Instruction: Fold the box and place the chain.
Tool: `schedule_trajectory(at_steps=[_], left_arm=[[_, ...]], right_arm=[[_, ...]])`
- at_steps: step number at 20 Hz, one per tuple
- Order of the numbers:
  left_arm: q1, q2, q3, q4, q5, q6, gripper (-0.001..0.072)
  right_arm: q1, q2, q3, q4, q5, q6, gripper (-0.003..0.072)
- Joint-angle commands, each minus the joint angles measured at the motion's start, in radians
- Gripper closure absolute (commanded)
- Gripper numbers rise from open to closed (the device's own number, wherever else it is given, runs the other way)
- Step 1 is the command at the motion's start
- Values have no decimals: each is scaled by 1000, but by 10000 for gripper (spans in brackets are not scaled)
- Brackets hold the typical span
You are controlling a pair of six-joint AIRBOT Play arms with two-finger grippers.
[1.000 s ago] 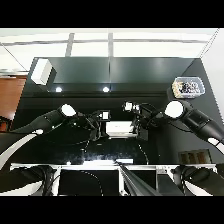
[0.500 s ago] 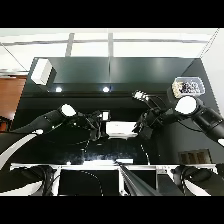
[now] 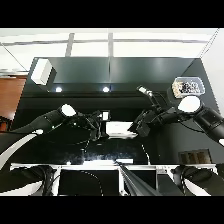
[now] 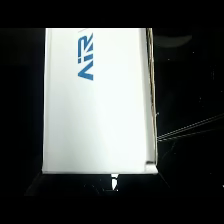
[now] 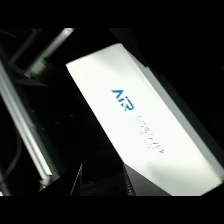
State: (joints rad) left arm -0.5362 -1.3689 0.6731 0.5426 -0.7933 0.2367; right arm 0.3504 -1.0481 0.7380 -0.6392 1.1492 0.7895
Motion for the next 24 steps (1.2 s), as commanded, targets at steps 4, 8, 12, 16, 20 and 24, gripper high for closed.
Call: schedule_trajectory(at_steps=[4,8,12,16,20,24], left_arm=[[0,-1,0,0,1,-1,288],[0,-1,0,0,1,-1,288],[0,-1,0,0,1,-1,288],[0,-1,0,0,1,-1,288],[0,-1,0,0,1,-1,288],[0,-1,0,0,1,-1,288]], right_arm=[[-29,0,-75,111,-85,346,675],[17,0,-169,171,-299,459,675],[45,-17,-199,164,-331,456,674],[45,-48,-205,156,-335,446,674],[45,-53,-205,140,-336,445,674],[45,-78,-205,114,-339,444,674]])
